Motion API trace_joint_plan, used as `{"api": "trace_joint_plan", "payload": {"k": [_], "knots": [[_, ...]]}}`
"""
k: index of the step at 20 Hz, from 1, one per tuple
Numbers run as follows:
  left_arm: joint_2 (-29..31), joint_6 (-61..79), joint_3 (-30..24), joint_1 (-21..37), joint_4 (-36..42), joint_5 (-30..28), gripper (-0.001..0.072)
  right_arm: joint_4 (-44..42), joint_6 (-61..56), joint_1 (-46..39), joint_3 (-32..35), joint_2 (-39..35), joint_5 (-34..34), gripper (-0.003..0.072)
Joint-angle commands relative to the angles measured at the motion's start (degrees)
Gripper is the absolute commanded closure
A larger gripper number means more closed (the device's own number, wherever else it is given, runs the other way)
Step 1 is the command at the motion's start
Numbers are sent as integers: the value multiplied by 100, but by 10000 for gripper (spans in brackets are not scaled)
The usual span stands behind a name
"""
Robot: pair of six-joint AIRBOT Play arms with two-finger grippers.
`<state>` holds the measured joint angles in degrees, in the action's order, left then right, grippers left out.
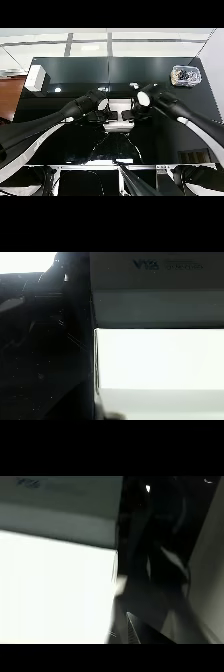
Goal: Fold the box and place the chain.
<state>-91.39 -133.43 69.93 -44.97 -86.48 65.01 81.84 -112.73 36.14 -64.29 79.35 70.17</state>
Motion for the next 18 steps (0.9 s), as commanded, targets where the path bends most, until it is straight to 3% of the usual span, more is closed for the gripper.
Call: {"api": "trace_joint_plan", "payload": {"k": [1, 5, 7, 8, 9, 13, 18], "knots": [[2, -9, 4, 0, 17, -2, 688, 710, 693, -9, -227, -898, 553, 339], [2, -9, 4, 0, 17, 2, 688, 3320, 686, -337, -223, -1928, 251, 339], [2, -9, 4, 0, 17, 0, 688, 3952, 667, -1003, -170, -1923, -413, 337], [2, -11, 4, 0, 17, -4, 688, 3917, 619, -1432, -44, -1893, -979, 212], [2, -9, 4, 0, 17, -4, 688, 3807, 514, -1915, 122, -1805, -1556, -33], [2, -9, 4, 0, 17, 0, 688, 2264, 238, -3659, 87, -675, -2463, -32], [2, -11, 4, 0, 17, -7, 688, 1003, 442, -4621, -1908, 1300, -1744, -26]]}}
